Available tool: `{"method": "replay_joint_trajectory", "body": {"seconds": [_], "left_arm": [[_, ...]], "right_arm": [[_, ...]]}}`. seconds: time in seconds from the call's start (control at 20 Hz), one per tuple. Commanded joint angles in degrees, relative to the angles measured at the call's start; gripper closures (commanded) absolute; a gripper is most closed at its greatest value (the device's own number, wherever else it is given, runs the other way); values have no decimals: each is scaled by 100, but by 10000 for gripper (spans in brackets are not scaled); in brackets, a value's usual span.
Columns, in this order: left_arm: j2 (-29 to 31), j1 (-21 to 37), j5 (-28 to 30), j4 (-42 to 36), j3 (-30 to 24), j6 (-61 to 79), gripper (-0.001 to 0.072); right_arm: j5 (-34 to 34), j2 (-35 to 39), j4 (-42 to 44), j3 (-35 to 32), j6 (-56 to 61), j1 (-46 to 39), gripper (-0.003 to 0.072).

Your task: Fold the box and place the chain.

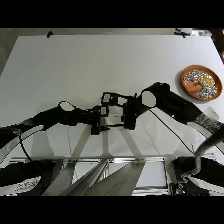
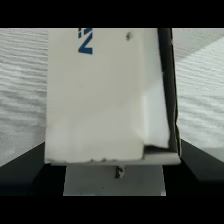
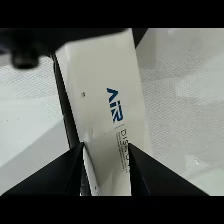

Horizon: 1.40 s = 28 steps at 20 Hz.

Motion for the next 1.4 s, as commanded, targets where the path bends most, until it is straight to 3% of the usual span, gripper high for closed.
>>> {"method": "replay_joint_trajectory", "body": {"seconds": [0.0, 0.65, 0.8, 1.05, 1.35], "left_arm": [[2, 0, -26, 15, 2, 13, 378], [2, 0, -26, 15, 2, 13, 378], [2, 0, -26, 15, 2, 13, 378], [2, 0, -26, 15, 2, 13, 378], [2, 0, -28, 15, 2, 13, 378]], "right_arm": [[-166, -4, -186, -2, 262, 31, 422], [-181, -4, -282, -192, 702, 260, 423], [-199, -4, -275, -275, 721, 302, 464], [-291, -4, -240, -393, 761, 463, 462], [-284, 28, -280, -393, 901, 533, 349]]}}
